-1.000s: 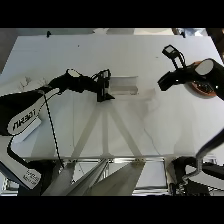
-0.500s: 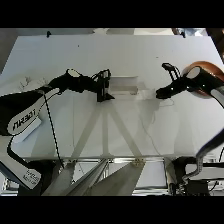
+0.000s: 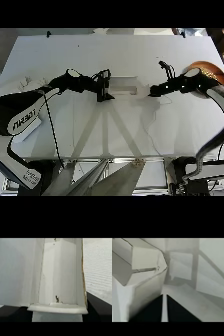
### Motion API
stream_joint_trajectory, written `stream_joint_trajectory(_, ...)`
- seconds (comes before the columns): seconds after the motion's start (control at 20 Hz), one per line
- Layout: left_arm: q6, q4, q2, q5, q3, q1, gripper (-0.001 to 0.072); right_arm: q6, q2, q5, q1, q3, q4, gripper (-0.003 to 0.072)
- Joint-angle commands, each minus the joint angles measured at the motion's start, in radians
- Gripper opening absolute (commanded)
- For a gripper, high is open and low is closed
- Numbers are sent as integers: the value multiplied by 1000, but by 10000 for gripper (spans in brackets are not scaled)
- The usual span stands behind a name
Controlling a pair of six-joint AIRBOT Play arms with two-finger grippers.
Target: Fold the box and place the chain.
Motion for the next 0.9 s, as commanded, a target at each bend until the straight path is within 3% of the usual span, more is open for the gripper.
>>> stream_joint_trajectory(0.0,0,0,0,1,0,1,280,-48,-2,18,0,-1,97,308)
stream_joint_trajectory(0.25,0,0,0,1,0,0,280,-108,-2,59,3,-1,167,309)
stream_joint_trajectory(0.4,0,0,0,1,0,0,280,-115,-2,23,39,-1,168,311)
stream_joint_trajectory(0.45,0,0,0,1,0,0,280,-126,-2,2,56,-1,171,365)
stream_joint_trajectory(0.5,0,0,0,1,0,0,280,-126,-2,-21,71,-1,174,474)
stream_joint_trajectory(0.55,0,0,0,1,0,0,280,-126,-2,-44,82,-1,178,506)
stream_joint_trajectory(0.85,0,0,0,1,0,1,280,-125,-2,-82,95,-1,194,538)
